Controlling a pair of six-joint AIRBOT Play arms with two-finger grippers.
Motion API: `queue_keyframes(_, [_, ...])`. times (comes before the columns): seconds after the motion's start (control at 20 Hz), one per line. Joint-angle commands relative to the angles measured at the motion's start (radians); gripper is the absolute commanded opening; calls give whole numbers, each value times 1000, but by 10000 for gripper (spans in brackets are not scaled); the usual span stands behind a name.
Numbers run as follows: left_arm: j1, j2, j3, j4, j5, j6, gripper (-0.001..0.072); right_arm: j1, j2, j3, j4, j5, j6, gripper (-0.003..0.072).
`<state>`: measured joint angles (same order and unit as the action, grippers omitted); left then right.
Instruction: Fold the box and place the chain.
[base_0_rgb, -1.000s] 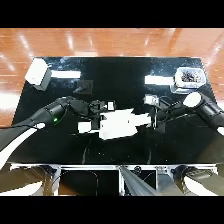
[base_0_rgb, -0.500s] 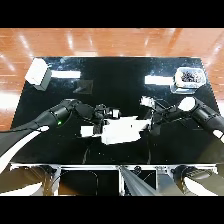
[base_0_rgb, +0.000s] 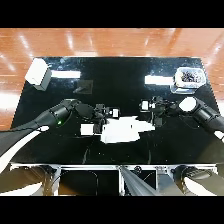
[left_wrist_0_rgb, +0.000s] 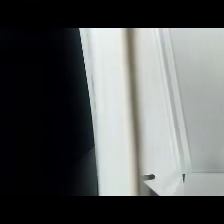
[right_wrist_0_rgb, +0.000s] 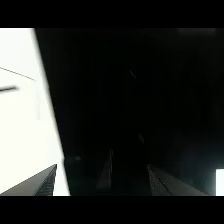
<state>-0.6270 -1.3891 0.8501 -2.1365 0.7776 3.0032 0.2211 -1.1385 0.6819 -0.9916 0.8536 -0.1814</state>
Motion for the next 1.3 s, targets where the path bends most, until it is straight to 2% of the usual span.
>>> queue_keyframes(0.0, [1, 1, 1, -73, 7, -3, 14, -23, 62, 2, 194, 130, -105, 703])
queue_keyframes(0.05, [0, 0, 2, -83, 7, -3, 14, -55, 91, 3, 246, 140, -130, 704])
queue_keyframes(0.15, [1, 0, 2, -83, -5, -3, 14, -135, 114, -1, 252, 229, -137, 703])
queue_keyframes(0.25, [1, 0, 2, -83, -13, -4, 14, -188, 114, -48, 256, 246, -196, 703])
queue_keyframes(0.5, [1, -1, 2, -83, -27, -24, 15, -147, 114, -148, 283, 310, -367, 702])
queue_keyframes(0.65, [1, -4, 2, -84, -27, -35, 16, -100, 113, -186, 283, 277, -413, 702])
queue_keyframes(1.25, [9, -5, 2, -82, -31, -56, 16, -100, 77, -229, 285, 193, -468, 701])
